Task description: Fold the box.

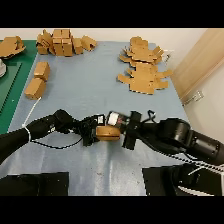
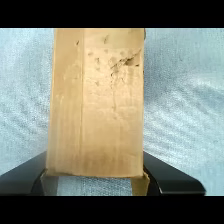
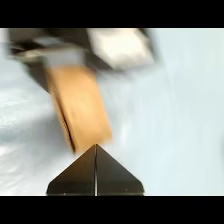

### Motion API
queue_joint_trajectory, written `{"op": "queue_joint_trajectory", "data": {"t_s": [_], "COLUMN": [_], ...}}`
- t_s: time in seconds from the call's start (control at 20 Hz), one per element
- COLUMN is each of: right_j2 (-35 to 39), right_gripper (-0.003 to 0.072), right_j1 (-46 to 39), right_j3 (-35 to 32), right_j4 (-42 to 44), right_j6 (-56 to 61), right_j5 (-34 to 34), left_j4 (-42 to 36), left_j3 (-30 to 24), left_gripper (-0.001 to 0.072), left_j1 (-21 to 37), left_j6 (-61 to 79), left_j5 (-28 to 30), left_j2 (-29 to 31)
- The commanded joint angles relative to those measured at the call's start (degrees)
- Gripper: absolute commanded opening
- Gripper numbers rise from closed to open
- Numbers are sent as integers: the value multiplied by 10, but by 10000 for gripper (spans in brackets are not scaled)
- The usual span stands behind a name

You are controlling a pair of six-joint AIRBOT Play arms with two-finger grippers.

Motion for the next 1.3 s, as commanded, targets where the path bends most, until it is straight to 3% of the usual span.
{"op": "queue_joint_trajectory", "data": {"t_s": [0.0,0.15,0.3,0.4,0.5,0.7,0.9,1.25], "right_j2": [76,119,128,121,113,52,7,-8], "right_gripper": [0,0,0,0,0,0,0,0], "right_j1": [-34,-46,-47,-47,-48,-47,-21,0], "right_j3": [-43,-130,-229,-262,-264,-264,-264,-264], "right_j4": [90,274,452,511,511,507,481,468], "right_j6": [285,339,326,329,350,385,417,417], "right_j5": [-49,66,297,428,483,558,561,561], "left_j4": [0,0,0,0,0,0,0,0], "left_j3": [0,0,0,0,0,0,0,0], "left_gripper": [526,525,526,526,526,525,525,525], "left_j1": [0,0,0,0,0,0,0,0], "left_j6": [0,0,0,0,0,0,0,0], "left_j5": [0,0,0,0,0,0,0,0], "left_j2": [0,0,0,0,0,0,0,0]}}
